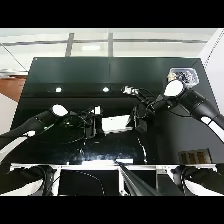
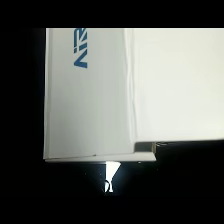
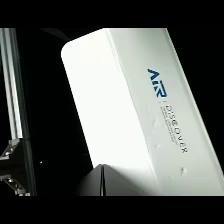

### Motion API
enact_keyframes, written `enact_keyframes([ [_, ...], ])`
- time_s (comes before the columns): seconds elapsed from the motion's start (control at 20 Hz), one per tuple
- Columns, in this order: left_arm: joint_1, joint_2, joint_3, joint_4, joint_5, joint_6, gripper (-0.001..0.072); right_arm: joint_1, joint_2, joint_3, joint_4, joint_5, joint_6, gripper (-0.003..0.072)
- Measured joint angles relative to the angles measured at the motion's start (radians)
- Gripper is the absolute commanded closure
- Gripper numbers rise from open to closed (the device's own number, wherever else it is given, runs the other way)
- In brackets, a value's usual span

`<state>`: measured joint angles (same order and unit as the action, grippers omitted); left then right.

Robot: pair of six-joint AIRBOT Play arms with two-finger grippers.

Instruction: Fold the box and place the chain.

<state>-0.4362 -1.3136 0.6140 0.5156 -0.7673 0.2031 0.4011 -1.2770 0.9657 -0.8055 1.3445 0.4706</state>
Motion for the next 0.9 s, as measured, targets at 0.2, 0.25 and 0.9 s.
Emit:
enact_keyframes([
  [0.2,0.000,0.000,0.000,0.000,0.000,0.000,0.0246,0.000,-0.009,0.000,-0.010,0.001,0.024,0.0671],
  [0.25,0.000,0.000,0.000,0.000,0.000,0.000,0.0246,0.000,-0.016,0.000,-0.018,-0.003,0.030,0.0671],
  [0.9,0.000,0.000,0.000,0.000,0.000,0.000,0.0246,0.000,-0.061,-0.001,0.001,0.058,0.071,0.0670],
])
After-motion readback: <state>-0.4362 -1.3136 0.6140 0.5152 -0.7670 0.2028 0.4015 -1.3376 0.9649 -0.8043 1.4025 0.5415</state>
